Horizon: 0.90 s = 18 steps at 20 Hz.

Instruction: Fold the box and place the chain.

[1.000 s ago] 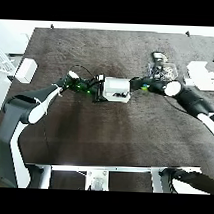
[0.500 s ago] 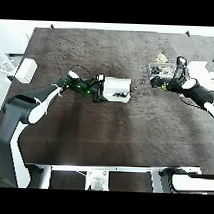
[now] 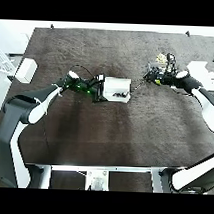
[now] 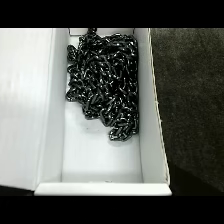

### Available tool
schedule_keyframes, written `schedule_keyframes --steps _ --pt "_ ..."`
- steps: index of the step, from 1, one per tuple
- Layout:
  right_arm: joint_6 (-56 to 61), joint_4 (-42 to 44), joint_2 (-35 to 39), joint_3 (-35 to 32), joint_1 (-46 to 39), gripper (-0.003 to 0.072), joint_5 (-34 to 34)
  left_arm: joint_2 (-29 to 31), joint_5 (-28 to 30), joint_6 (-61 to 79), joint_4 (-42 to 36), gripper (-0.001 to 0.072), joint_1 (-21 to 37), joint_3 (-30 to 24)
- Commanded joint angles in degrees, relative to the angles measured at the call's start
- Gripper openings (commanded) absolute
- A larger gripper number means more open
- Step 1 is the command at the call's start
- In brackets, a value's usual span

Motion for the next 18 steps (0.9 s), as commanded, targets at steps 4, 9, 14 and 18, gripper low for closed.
schedule_keyframes --steps 4,9,14,18 --pt "-4.42 5.01 -5.90 4.74 -1.53 0.0439 2.27 0.00 0.00 0.02 0.00 0.0525 0.02 0.02" --pt "-4.33 7.13 -5.38 4.81 -2.08 0.0013 2.01 0.02 0.00 0.02 0.00 0.0525 0.02 0.00" --pt "0.92 8.00 5.84 3.76 -1.70 0.0011 9.07 0.00 0.00 0.02 0.00 0.0525 0.02 0.02" --pt "4.35 2.25 21.16 0.35 0.85 0.0010 9.25 0.00 0.00 0.02 0.00 0.0525 0.02 0.00"
